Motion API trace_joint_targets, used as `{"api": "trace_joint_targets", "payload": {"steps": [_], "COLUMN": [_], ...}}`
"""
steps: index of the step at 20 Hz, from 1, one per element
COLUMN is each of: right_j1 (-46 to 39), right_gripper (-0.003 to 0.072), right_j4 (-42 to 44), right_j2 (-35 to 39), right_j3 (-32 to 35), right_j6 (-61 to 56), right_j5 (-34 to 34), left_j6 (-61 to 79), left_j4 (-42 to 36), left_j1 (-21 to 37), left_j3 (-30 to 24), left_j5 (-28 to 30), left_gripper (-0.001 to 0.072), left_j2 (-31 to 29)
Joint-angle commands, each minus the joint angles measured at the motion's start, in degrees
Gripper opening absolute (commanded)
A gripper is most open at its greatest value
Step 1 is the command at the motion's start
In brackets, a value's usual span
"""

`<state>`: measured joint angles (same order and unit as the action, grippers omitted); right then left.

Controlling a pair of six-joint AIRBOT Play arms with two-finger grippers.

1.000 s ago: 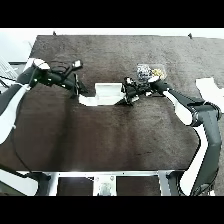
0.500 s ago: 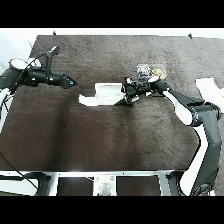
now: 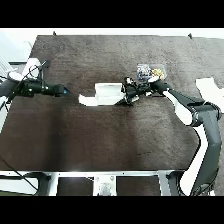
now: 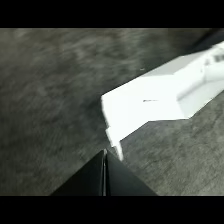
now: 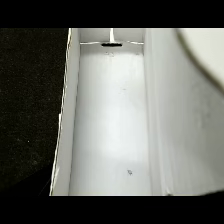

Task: Fold the box and place the chain.

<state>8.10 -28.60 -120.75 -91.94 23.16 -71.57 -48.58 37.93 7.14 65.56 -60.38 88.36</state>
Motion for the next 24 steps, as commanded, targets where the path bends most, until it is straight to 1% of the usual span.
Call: {"api": "trace_joint_targets", "payload": {"steps": [1,3,8,10,13,15,18,22,23,24], "right_j1": [0.0,0.0,0.0,0.0,0.0,0.0,0.0,0.0,0.0,0.0], "right_gripper": [0.0482,0.0482,0.0482,0.0482,0.0482,0.0482,0.0482,0.0482,0.0482,0.0483], "right_j4": [0.0,0.0,0.0,0.0,0.0,0.0,0.0,0.0,0.0,0.0], "right_j2": [0.0,0.0,0.0,0.0,0.0,0.0,0.0,0.0,0.0,0.0], "right_j3": [0.0,0.0,0.0,0.0,0.0,0.0,0.0,0.0,0.0,0.0], "right_j6": [0.0,0.0,0.0,0.0,0.0,0.0,0.0,0.0,0.0,0.0], "right_j5": [0.0,0.0,0.0,0.0,0.0,0.0,0.0,0.0,0.0,0.0], "left_j6": [-2.2,-1.9,-0.6,-0.3,0.7,1.1,1.0,1.0,1.0,1.1], "left_j4": [0.6,-1.1,-5.3,-7.9,-10.6,-11.5,-11.1,-10.9,-11.0,-11.0], "left_j1": [-0.4,-1.7,-6.2,-7.6,-10.6,-11.8,-11.4,-10.8,-10.8,-10.8], "left_j3": [-1.9,-1.8,-1.6,-1.1,1.6,3.5,6.8,7.1,7.1,7.1], "left_j5": [1.4,1.8,6.0,6.1,5.3,5.3,2.4,1.9,1.8,1.5], "left_gripper": [0.002,0.002,0.002,0.002,0.002,0.002,0.002,0.0024,0.0092,0.0251], "left_j2": [2.3,5.2,10.6,12.7,15.7,15.8,15.2,12.2,11.8,11.8]}}
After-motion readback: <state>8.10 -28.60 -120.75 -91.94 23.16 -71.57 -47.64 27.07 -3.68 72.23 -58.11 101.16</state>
